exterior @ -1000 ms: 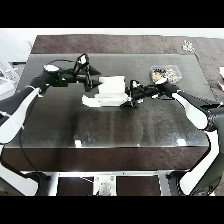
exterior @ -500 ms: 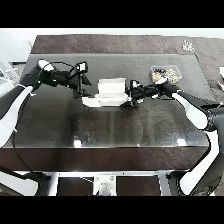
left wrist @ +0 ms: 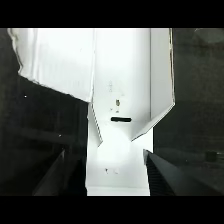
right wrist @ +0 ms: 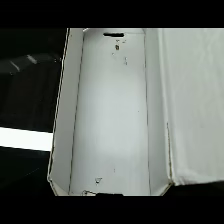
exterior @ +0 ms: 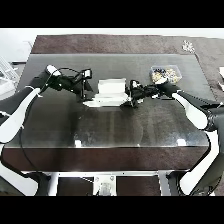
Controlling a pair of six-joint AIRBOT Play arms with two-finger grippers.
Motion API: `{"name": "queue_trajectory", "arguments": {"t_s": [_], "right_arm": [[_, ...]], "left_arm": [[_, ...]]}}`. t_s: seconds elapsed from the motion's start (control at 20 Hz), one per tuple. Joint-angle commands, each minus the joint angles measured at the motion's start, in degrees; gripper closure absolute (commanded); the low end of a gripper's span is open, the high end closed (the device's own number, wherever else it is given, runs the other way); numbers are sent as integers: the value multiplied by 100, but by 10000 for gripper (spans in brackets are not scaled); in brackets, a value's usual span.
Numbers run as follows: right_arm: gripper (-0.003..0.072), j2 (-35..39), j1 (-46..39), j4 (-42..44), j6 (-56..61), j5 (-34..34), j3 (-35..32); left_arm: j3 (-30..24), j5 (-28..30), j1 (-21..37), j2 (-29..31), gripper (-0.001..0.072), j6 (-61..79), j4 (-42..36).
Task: Fold the box and place the chain.
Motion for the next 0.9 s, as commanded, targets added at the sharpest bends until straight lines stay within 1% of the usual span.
{"name": "queue_trajectory", "arguments": {"t_s": [0.0, 0.25, 0.55, 0.6, 0.85], "right_arm": [[96, -2, 2, 2, 2, 0, -2], [95, -2, 2, 2, 2, 0, -2], [96, -2, 2, 2, 2, 0, -2], [96, -2, 2, 0, 2, 0, -2], [96, -2, 2, 2, 2, 0, -2]], "left_arm": [[-2, -33, -63, -131, 141, 144, -122], [-2, -365, -63, -131, 141, 238, -186], [-2, -389, -63, -131, 143, 236, -175], [-4, -407, -63, -131, 186, 234, -177], [-4, -417, -63, -195, 193, 232, -192]]}}
